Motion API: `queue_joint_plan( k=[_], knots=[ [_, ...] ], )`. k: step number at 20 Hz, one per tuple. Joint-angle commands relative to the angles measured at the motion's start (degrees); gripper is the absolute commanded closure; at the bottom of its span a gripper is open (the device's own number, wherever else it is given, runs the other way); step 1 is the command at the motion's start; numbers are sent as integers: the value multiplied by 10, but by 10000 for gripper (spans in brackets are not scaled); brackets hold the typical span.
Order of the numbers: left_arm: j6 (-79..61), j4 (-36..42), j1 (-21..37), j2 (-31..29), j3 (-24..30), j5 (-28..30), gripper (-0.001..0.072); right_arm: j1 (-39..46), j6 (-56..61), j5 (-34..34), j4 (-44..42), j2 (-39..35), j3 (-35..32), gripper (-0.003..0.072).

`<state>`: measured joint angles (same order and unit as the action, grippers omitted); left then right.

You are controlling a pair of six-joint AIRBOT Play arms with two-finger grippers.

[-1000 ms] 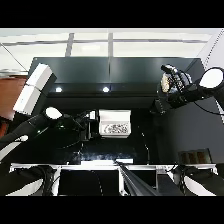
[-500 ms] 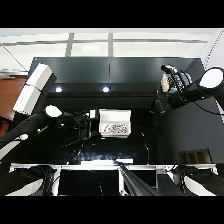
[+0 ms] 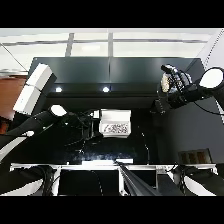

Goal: Fold the box and place the chain.

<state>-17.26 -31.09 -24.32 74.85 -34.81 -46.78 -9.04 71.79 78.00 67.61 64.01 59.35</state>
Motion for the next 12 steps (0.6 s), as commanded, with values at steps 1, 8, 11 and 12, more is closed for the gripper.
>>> queue_joint_plan(
  k=[1, 8, 11, 12],
  knots=[
    [-3, -2, -3, 5, -5, 2, 16, 0, 0, 0, 0, 0, 0, -21],
    [13, -49, -3, 6, -3, -4, 16, 0, 0, -2, 0, 0, 0, -21],
    [12, -50, -3, 6, -3, -3, 23, 0, 0, -2, 0, 0, 0, -21],
    [12, -49, -3, 6, -3, -3, 38, 0, 0, -3, 0, 0, 0, -21]
  ],
)
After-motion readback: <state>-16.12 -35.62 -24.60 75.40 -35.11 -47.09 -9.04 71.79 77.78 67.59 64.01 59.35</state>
